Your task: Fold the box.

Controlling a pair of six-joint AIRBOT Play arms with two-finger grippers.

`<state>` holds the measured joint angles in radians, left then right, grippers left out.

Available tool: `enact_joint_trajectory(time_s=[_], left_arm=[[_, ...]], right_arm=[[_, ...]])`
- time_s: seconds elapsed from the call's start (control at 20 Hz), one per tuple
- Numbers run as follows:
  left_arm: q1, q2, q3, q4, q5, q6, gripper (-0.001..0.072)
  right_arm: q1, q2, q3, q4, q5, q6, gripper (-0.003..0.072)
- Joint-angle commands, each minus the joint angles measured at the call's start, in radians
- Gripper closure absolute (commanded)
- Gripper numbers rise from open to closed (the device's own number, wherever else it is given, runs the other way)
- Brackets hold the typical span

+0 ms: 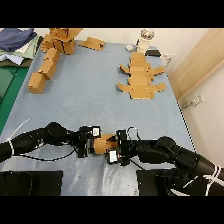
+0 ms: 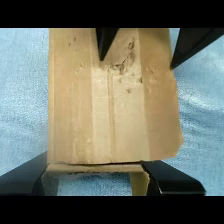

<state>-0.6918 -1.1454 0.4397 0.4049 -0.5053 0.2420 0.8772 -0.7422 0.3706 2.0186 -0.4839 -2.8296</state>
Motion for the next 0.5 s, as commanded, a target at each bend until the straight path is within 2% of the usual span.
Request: enact_joint_trajectory(time_s=[0.0,0.1,0.25,0.3,0.35,0.4,0.45], left_arm=[[0.000,0.000,0.001,0.000,0.000,0.000,0.0186],[0.000,0.000,0.001,0.000,0.000,0.000,0.0186],[0.000,0.000,0.001,0.000,0.000,0.000,0.0186],[0.000,0.000,0.001,0.000,0.000,0.000,0.0186],[0.000,0.000,0.001,0.000,0.000,0.000,0.0186],[0.000,0.000,0.001,0.000,0.000,0.000,0.0186],[0.000,0.000,0.001,0.000,0.000,0.000,0.0186]], right_arm=[[0.022,-0.020,-0.015,-0.063,0.087,-0.008,0.0171],[0.022,-0.038,-0.014,-0.108,0.139,-0.008,0.0171],[0.023,-0.040,-0.013,-0.116,0.145,-0.007,0.0195],[0.027,-0.035,-0.013,-0.116,0.143,-0.006,0.0282],[0.033,-0.028,-0.013,-0.116,0.143,-0.006,0.0325],[0.041,-0.021,-0.013,-0.115,0.143,-0.005,0.0330],[0.044,-0.015,-0.013,-0.116,0.142,0.007,0.0367]])
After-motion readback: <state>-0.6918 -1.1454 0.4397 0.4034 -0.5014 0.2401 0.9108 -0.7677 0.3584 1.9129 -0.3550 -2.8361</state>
